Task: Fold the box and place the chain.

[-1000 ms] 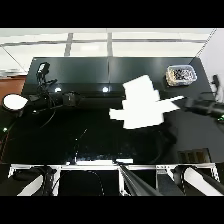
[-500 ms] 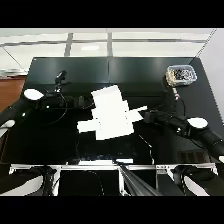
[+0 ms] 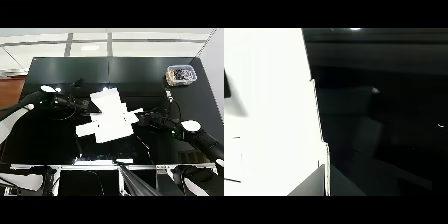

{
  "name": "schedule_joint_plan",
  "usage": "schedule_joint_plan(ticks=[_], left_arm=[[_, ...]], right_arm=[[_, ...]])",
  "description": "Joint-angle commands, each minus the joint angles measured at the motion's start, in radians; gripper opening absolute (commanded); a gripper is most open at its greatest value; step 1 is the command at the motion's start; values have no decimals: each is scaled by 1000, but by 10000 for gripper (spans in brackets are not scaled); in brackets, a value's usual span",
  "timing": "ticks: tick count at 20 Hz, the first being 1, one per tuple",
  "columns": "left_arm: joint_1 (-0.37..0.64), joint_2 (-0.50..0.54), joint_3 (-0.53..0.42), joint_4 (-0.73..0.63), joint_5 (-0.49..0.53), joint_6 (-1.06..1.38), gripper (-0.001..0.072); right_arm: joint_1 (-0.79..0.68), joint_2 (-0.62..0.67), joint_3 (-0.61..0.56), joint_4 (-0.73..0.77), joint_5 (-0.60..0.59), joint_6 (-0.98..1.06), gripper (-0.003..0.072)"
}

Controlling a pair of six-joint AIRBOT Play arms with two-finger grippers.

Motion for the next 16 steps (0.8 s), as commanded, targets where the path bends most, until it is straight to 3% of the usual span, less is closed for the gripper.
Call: schedule_joint_plan(ticks=[1,2,6,7,8,9,10,12,13,14,16], left_arm=[[-8,-85,101,78,-158,62,662],[-10,-100,127,104,-172,63,561],[-32,-164,215,107,-235,90,500],[-37,-184,237,107,-260,90,457],[-40,-203,256,108,-292,94,235],[-42,-217,270,108,-328,125,77],[-42,-224,277,113,-348,148,25],[-42,-224,280,134,-360,148,24],[-42,-221,284,152,-360,142,22],[-42,-211,285,173,-357,132,21],[-42,-166,284,226,-336,103,19]], right_arm=[[5,1,0,-8,10,0,12],[5,1,0,-9,11,0,12],[5,1,0,-9,25,0,11],[5,1,0,-9,28,0,11],[5,1,0,-9,29,0,12],[5,1,0,-10,28,-1,12],[5,1,0,-10,26,-1,12],[5,1,0,-19,23,-1,43],[3,1,0,-30,5,-1,395],[-5,3,2,-38,-3,-3,672],[-60,11,43,-180,80,-4,680]])
